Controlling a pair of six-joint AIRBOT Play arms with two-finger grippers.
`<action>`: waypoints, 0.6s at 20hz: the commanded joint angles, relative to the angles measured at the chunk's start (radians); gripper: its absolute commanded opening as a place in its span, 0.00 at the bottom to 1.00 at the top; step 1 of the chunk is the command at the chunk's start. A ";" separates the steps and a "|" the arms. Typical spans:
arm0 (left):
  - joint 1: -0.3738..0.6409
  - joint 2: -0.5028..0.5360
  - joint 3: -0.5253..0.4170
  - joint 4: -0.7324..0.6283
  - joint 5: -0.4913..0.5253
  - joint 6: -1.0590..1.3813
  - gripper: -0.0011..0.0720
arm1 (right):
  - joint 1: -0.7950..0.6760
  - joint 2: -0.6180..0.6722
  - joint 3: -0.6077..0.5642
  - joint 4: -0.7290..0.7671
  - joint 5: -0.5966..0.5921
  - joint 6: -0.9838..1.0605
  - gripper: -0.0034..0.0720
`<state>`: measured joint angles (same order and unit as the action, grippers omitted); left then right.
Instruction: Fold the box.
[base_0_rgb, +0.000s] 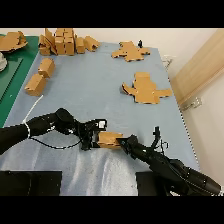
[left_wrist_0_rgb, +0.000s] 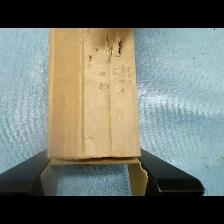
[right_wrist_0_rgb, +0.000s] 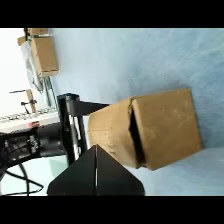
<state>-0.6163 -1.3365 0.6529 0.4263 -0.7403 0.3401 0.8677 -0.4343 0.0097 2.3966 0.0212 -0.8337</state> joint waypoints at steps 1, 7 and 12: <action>0.000 0.000 0.000 0.000 0.000 0.000 0.57 | 0.001 -0.060 -0.007 -0.007 0.020 0.014 0.04; 0.000 0.000 0.000 0.000 0.000 0.000 0.57 | 0.001 -0.069 -0.007 -0.009 -0.005 0.014 0.04; 0.000 0.000 0.000 0.000 0.000 0.000 0.57 | 0.001 -0.071 -0.007 -0.043 -0.011 0.014 0.04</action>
<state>-0.6163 -1.3365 0.6529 0.4267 -0.7399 0.3401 0.8677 -0.5030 0.0036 2.3703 0.0200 -0.8196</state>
